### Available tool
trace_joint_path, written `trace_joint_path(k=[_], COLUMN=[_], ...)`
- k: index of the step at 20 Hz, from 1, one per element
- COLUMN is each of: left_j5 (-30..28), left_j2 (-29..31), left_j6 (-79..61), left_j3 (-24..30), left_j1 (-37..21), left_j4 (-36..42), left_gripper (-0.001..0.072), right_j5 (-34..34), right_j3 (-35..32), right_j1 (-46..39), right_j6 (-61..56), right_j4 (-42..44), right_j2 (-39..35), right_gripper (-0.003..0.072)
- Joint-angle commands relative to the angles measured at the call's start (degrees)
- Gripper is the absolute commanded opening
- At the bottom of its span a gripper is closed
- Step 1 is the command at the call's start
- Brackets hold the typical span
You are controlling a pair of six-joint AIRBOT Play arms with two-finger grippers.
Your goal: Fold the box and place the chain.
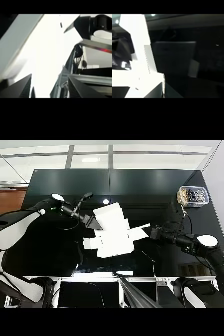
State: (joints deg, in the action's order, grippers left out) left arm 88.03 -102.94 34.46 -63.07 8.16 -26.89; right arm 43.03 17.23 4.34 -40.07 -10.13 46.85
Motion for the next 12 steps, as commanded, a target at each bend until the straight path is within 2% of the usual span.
trace_joint_path(k=[1,2,8,10,12], left_j5=[-0.2,-2.1,-10.7,-9.7,-5.9], left_j2=[-0.2,-0.2,-0.2,-0.3,-0.8], left_j6=[1.4,2.5,3.5,3.4,0.6], left_j3=[-2.0,-2.1,-2.8,-2.8,-2.8], left_j1=[-2.4,-3.0,-3.1,-1.9,0.3], left_j4=[-5.1,-6.3,-6.3,-5.0,-2.3], left_gripper=[0.0651,0.0718,0.0718,0.0715,0.071], right_j5=[0.0,0.1,0.5,0.5,0.5], right_j3=[0.0,0.0,0.0,0.0,0.0], right_j1=[0.1,0.1,0.1,0.1,0.1], right_j6=[-0.2,-0.2,-0.7,-0.7,-0.7], right_j4=[-0.5,-0.4,-0.4,-0.5,-0.5], right_j2=[0.0,0.0,0.0,0.0,0.0], right_gripper=[0.0016,0.0016,0.0016,0.0016,0.0016])
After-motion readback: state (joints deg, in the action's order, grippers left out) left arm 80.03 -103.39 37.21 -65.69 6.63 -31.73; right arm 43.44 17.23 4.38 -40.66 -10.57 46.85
